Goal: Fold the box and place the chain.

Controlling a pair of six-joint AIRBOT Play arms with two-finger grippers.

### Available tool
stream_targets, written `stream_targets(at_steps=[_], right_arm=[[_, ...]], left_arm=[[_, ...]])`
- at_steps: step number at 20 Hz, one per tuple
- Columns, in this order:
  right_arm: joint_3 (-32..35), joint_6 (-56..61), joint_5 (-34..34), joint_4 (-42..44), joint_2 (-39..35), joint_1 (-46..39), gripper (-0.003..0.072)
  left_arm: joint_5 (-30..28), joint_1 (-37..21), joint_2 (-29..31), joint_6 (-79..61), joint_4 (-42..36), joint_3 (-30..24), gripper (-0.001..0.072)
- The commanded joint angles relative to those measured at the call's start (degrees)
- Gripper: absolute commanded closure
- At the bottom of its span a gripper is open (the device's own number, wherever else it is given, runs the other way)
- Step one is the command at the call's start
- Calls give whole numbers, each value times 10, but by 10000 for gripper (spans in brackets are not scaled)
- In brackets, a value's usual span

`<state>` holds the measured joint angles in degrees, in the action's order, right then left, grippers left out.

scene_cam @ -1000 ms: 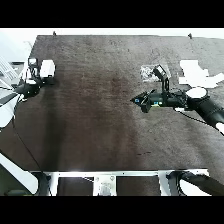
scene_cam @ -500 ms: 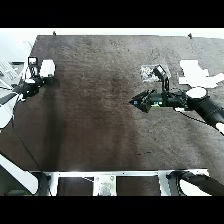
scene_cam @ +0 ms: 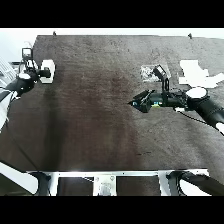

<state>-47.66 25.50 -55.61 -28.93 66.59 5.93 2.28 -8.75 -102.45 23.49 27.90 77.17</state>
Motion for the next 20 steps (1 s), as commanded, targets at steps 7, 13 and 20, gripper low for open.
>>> stream_targets(at_steps=[7, 13, 20], right_arm=[[0, 28, 21, 0, -41, 0, 681], [0, 91, 226, -56, -214, 0, 683], [73, 225, 250, -224, -397, -68, 684]], left_arm=[[132, 10, 234, -23, 4, 0, 692], [138, 117, 426, -71, 4, -66, 693], [75, 229, 572, -62, 4, -286, 694]])
